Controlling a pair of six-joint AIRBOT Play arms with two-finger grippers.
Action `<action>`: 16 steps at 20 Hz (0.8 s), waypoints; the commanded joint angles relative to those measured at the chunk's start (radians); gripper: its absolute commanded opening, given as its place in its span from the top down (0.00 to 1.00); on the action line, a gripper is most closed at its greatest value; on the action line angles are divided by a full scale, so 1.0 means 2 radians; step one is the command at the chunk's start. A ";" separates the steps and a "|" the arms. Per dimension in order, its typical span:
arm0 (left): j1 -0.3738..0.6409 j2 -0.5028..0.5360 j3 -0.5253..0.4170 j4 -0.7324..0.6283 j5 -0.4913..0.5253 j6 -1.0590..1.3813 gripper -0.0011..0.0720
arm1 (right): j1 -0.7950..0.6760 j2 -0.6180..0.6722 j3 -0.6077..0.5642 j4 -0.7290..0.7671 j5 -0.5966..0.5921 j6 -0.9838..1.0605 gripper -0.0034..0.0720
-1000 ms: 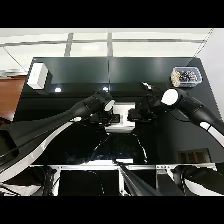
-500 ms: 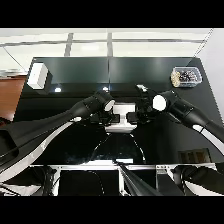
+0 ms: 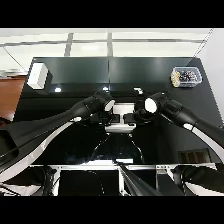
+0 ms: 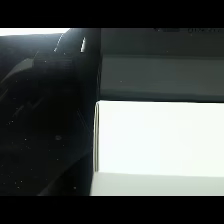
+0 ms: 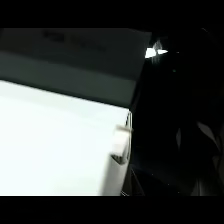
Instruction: Fold the box and place the chain.
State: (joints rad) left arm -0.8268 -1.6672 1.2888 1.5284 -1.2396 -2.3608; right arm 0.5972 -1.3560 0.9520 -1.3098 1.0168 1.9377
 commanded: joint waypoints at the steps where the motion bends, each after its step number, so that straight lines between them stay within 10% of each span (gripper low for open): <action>1: 0.000 0.000 0.000 0.000 -0.002 0.000 0.95 | 0.014 -0.020 0.023 -0.030 0.027 0.043 0.49; 16: 0.000 0.000 0.000 0.004 -0.012 0.000 0.95 | 0.031 -0.043 0.032 -0.069 0.040 0.106 0.49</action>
State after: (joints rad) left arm -0.8268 -1.6669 1.2888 1.5326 -1.2606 -2.3611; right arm 0.6598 -1.4372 1.0164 -1.4479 1.1000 2.1357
